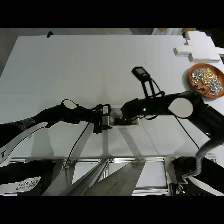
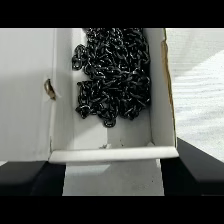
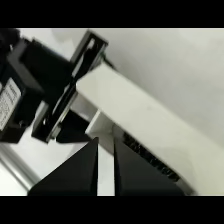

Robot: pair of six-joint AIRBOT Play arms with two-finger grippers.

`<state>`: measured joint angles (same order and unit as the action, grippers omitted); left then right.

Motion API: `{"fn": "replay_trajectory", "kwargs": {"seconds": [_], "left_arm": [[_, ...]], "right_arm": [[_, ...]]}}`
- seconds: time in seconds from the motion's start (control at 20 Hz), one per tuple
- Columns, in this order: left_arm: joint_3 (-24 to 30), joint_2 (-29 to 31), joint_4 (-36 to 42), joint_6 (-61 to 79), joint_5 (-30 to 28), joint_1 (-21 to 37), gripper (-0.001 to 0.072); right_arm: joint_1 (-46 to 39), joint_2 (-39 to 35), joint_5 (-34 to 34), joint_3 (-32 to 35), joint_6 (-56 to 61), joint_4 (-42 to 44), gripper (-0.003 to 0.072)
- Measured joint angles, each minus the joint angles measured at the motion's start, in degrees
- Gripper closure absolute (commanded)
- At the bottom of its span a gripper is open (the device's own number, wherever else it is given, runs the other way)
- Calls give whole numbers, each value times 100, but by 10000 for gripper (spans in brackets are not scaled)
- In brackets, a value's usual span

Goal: Fold the box and place the chain.

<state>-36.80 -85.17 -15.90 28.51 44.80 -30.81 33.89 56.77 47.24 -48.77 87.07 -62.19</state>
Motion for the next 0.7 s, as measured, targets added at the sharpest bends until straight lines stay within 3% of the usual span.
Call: {"fn": "replay_trajectory", "kwargs": {"seconds": [0.6, 0.7], "left_arm": [[0, 0, 0, 0, -2, 0, 574], [0, 0, 0, 0, 0, 0, 574]], "right_arm": [[-1532, 581, 538, -181, 531, -2308, 663], [-1593, 699, 595, -35, 654, -2485, 464]]}}
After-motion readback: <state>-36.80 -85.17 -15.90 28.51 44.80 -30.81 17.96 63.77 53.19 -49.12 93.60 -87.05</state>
